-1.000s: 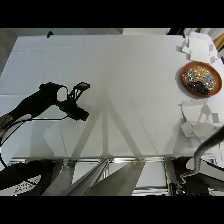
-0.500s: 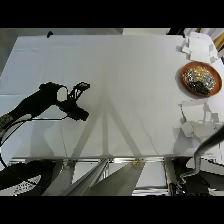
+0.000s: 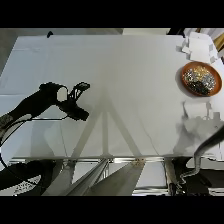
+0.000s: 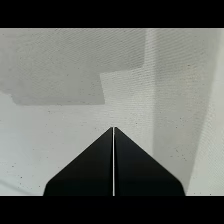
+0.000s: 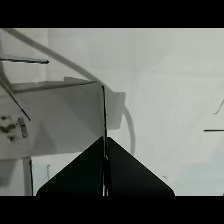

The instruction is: Fold the box and place the chain.

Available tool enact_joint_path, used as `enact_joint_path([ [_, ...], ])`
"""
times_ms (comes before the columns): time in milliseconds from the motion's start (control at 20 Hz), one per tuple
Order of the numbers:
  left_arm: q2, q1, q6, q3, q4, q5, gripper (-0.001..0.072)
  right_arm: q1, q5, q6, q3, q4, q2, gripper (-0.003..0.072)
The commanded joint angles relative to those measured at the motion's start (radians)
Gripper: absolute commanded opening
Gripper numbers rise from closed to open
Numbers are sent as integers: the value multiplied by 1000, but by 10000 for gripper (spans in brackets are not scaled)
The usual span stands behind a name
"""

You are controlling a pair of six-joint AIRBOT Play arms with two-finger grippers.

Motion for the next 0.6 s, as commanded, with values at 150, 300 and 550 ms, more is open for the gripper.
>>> enact_joint_path([
  [150,0,0,0,0,0,0,10,89,137,-164,-23,397,29,7],
  [300,0,0,0,0,0,0,10,201,86,-212,-139,563,128,6],
  [550,0,0,0,0,0,0,10,346,-96,-291,-405,882,368,6],
])
